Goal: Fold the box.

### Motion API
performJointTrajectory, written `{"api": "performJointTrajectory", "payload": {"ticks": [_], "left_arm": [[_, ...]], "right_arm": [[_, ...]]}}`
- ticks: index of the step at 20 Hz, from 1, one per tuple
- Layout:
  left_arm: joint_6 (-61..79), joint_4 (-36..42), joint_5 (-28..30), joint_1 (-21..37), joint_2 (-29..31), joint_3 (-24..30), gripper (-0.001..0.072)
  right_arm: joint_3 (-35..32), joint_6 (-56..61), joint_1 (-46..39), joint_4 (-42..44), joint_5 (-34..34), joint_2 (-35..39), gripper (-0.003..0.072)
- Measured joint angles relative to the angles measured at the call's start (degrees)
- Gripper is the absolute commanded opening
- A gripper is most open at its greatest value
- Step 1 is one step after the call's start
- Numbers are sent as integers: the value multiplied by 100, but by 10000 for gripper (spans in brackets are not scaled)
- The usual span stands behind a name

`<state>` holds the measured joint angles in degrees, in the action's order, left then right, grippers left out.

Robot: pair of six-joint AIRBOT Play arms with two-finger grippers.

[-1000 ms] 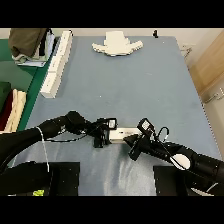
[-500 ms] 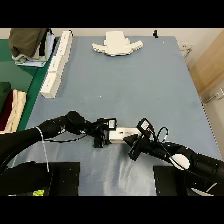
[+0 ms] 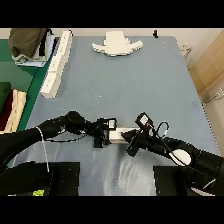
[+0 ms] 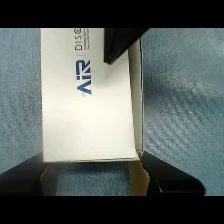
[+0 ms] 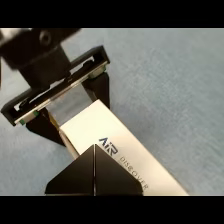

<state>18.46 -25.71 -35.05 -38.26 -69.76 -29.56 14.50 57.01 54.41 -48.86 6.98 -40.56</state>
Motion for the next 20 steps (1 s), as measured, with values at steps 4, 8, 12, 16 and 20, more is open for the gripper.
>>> {"api": "performJointTrajectory", "payload": {"ticks": [4, 8, 12, 16, 20], "left_arm": [[-2, 2, 0, 0, 0, -2, 522], [-2, 0, 0, 0, 0, 0, 522], [-2, 0, 0, 0, 0, -2, 522], [-2, 0, 0, 0, 0, 0, 522], [-2, 0, 2, 0, 0, -2, 522]], "right_arm": [[254, 2, -190, 2, -24, 22, 3], [433, 2, -688, -160, 372, 20, 3], [765, 264, -1464, -616, 1106, 17, 3], [1550, 1412, -2258, -1696, 2247, -160, 2], [2669, 3294, -2944, -3112, 4019, -802, 3]]}}
